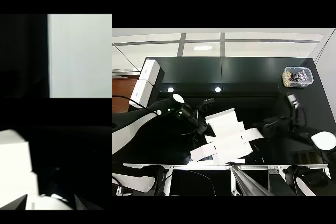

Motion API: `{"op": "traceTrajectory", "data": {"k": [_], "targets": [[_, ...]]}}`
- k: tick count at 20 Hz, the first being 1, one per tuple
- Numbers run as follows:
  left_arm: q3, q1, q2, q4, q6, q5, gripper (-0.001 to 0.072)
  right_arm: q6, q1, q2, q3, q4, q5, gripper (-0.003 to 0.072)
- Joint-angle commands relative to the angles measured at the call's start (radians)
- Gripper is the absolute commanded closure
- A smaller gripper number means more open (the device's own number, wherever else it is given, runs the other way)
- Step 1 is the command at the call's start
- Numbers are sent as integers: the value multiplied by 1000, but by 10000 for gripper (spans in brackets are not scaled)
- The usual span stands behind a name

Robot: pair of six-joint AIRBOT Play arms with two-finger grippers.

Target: Fold the box and place the chain.

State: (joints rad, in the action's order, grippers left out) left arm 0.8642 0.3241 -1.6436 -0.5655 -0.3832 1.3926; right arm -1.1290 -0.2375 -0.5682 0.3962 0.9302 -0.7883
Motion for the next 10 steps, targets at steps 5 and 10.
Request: {"op": "traceTrajectory", "data": {"k": [5,10], "targets": [[31,67,248,-84,60,-237,684,201,155,-6,187,338,-153,-14],[29,172,301,-275,314,-364,680,423,111,-22,95,286,-170,-13]]}}
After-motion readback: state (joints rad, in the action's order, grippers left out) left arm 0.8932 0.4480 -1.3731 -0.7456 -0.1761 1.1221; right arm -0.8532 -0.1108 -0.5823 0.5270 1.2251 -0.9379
